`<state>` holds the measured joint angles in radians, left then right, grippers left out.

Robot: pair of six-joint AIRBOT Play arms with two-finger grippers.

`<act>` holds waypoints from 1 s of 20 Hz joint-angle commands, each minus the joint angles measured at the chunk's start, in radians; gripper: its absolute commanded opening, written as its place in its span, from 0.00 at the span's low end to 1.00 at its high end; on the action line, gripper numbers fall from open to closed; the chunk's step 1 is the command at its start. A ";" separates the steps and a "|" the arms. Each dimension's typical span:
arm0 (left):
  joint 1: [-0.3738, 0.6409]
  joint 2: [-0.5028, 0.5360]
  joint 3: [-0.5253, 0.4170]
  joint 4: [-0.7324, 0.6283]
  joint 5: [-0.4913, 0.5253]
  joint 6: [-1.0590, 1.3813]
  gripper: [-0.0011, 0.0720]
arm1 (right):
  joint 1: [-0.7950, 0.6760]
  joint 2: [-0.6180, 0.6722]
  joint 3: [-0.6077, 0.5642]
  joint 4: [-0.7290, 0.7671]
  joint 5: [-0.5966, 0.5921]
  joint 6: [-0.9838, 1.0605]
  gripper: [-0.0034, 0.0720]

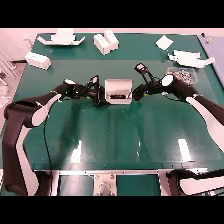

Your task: Fold the box and place the chain.

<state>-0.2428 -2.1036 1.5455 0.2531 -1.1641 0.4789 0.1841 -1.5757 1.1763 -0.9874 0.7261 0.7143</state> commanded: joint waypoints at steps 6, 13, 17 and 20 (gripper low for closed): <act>0.000 0.001 0.001 0.000 0.000 0.000 0.75 | -0.001 0.023 0.002 -0.009 0.011 -0.020 0.48; 0.000 0.001 0.001 0.000 0.001 0.001 0.75 | -0.001 0.017 0.006 -0.017 0.007 -0.019 0.48; 0.000 0.001 0.001 0.000 0.001 0.001 0.75 | 0.000 0.033 0.009 -0.014 -0.010 -0.019 0.48; 0.000 0.001 0.001 0.000 0.001 0.001 0.75 | 0.000 0.052 0.011 -0.004 -0.022 -0.019 0.48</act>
<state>-0.2428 -2.1036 1.5455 0.2504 -1.1603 0.4770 0.1833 -1.5375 1.1847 -1.0000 0.7219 0.6949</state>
